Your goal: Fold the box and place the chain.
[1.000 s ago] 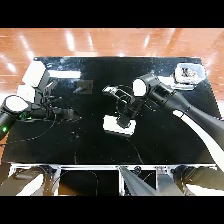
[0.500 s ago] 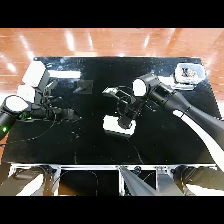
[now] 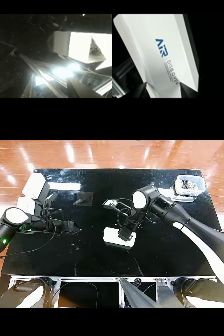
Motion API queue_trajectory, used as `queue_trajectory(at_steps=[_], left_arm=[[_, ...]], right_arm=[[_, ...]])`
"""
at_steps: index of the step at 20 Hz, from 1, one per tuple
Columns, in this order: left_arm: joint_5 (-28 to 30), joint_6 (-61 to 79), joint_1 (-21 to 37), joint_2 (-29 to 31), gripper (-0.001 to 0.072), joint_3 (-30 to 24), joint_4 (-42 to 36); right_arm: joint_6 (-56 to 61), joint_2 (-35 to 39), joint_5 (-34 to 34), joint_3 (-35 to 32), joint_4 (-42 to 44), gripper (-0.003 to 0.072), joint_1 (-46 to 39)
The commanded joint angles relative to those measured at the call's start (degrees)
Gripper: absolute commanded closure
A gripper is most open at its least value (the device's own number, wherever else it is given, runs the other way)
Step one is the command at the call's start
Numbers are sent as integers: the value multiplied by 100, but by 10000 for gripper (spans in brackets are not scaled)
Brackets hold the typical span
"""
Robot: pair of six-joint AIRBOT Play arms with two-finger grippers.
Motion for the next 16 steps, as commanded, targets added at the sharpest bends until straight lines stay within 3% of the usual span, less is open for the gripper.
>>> queue_trajectory(at_steps=[1, 12, 13, 14, 16], left_arm=[[2, 2, 4, -4, 195, -2, 2], [9, 0, 4, -4, 195, -2, 2], [9, 0, 4, -4, 195, -2, 2], [7, 2, 4, -4, 195, -2, 2], [7, 0, 4, -4, 195, -2, 2]], right_arm=[[0, 4, -98, 0, -149, 201, 2], [0, 4, -188, 0, -251, 205, 2], [-20, 4, -186, 0, -251, 411, 2], [-87, 4, -184, 0, -245, 550, 2], [-92, 4, -181, 0, -245, 542, 2]])
